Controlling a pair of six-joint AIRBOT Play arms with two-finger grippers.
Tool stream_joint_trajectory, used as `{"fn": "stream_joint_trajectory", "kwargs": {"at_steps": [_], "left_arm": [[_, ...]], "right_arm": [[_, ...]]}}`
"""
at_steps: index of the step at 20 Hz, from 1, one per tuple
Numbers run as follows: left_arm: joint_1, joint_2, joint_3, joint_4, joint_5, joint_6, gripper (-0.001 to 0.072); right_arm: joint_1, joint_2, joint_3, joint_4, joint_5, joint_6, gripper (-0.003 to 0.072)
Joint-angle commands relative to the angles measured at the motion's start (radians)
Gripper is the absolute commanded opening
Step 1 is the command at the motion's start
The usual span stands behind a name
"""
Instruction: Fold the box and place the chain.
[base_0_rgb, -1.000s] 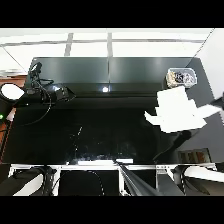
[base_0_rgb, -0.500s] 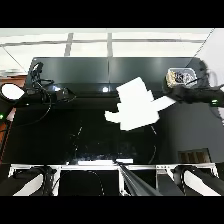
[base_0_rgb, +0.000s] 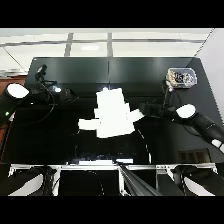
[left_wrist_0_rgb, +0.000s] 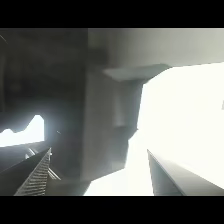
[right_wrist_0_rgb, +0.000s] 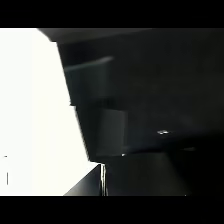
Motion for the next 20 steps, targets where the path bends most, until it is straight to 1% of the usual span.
{"fn": "stream_joint_trajectory", "kwargs": {"at_steps": [1, 2, 4, 6, 10, 12, 13, 14, 16, 17, 20], "left_arm": [[-0.001, -0.128, 0.01, -0.208, -0.102, 0.164, 0.0702], [-0.001, -0.179, 0.026, -0.243, -0.154, 0.2, 0.0702], [-0.009, -0.282, 0.073, -0.262, -0.25, 0.236, 0.0703], [-0.018, -0.364, 0.124, -0.262, -0.305, 0.237, 0.0702], [-0.036, -0.465, 0.186, -0.264, -0.369, 0.258, 0.0702], [-0.051, -0.513, 0.216, -0.276, -0.433, 0.312, 0.0702], [-0.057, -0.534, 0.232, -0.294, -0.483, 0.373, 0.069], [-0.064, -0.552, 0.25, -0.311, -0.539, 0.433, 0.0664], [-0.08, -0.582, 0.285, -0.311, -0.624, 0.538, 0.0569], [-0.09, -0.594, 0.3, -0.3, -0.652, 0.575, 0.0559], [-0.124, -0.634, 0.379, -0.177, -0.664, 0.576, 0.0404]], "right_arm": [[0.137, 0.0, -0.032, 0.014, -0.13, -0.001, 0.0009], [0.147, 0.0, -0.032, 0.014, -0.134, -0.001, 0.001], [0.149, 0.0, -0.032, 0.014, -0.126, -0.001, 0.001], [0.149, 0.0, -0.032, 0.014, -0.126, -0.001, 0.001], [0.149, 0.0, -0.032, 0.015, -0.126, -0.001, 0.001], [0.149, 0.0, -0.032, 0.014, -0.121, -0.001, 0.001], [0.149, 0.0, -0.032, 0.014, -0.121, -0.001, 0.001], [0.149, 0.0, -0.032, 0.014, -0.12, -0.001, 0.001], [0.149, 0.0, -0.032, 0.014, -0.114, -0.001, 0.001], [0.149, 0.0, -0.032, 0.014, -0.108, -0.001, 0.001], [0.149, 0.0, -0.032, 0.014, -0.094, -0.002, 0.001]]}}
